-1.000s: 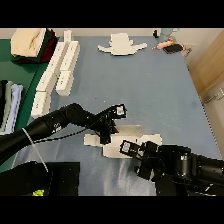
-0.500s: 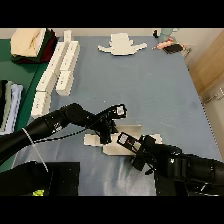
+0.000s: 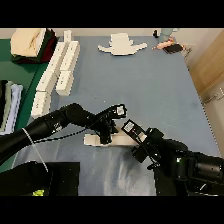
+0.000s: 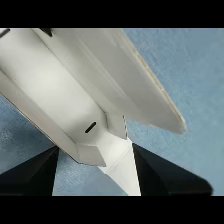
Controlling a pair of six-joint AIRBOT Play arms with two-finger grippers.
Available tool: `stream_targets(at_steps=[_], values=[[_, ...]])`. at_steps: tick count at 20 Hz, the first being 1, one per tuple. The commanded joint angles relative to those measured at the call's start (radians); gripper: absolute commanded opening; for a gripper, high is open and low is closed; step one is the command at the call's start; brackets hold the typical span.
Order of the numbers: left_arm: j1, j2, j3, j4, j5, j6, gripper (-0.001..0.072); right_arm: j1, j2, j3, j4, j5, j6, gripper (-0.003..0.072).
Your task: Fold the box.
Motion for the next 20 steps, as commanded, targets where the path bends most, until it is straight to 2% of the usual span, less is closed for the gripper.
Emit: stream_targets(at_steps=[1,4,8,13,16,18,20], values=[[-0.001,0.0,0.0,0.0,-0.001,0.0,0.0015,-0.008,0.004,0.004,-0.012,-0.028,-0.108,0.072],[-0.001,0.0,0.0,0.0,-0.001,0.0,0.0015,-0.101,0.004,0.003,0.083,-0.091,-0.267,0.072],[-0.001,0.0,0.0,0.0,-0.001,0.0,0.0015,-0.366,0.018,-0.012,0.42,-0.227,-0.706,0.072],[-0.001,0.0,0.0,0.0,-0.001,0.0,0.0015,-0.7,0.002,-0.033,0.893,-0.232,-1.339,0.072],[-0.001,0.0,0.0,0.0,-0.001,0.0,0.0016,-0.814,-0.064,-0.048,1.135,-0.205,-1.679,0.072],[-0.001,0.0,0.0,0.0,-0.001,0.0,0.0015,-0.832,-0.111,-0.06,1.196,-0.193,-1.761,0.072],[-0.001,0.0,0.0,0.0,-0.001,0.0,0.0015,-0.831,-0.139,-0.069,1.196,-0.191,-1.755,0.072]])
